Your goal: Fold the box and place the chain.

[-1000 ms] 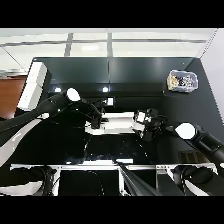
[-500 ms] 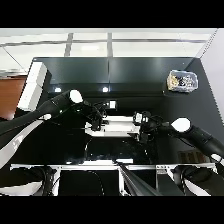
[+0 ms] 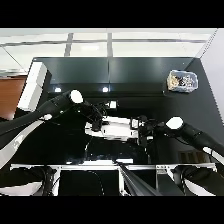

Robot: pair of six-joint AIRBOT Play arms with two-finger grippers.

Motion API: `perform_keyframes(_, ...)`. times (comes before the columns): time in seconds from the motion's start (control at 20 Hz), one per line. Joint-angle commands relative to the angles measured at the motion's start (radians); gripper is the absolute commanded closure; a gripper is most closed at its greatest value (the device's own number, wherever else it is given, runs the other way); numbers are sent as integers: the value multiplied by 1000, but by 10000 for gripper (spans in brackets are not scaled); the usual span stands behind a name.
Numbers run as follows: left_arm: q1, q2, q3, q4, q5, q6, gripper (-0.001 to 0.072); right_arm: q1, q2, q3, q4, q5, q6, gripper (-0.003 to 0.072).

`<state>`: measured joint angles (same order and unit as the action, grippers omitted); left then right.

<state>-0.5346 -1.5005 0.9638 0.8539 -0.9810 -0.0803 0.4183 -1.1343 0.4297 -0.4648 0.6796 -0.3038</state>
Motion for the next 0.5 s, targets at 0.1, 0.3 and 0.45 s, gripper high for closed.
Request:
perform_keyframes(0.1,0,-1,0,2,4,-3,685,0,-17,0,-19,4,-11,-18)
perform_keyframes(0.3,0,-1,0,2,4,-2,685,1,-20,4,-20,-5,3,-17)
perform_keyframes(0.45,0,-1,0,2,4,-2,685,2,-24,7,-27,-8,15,-17)
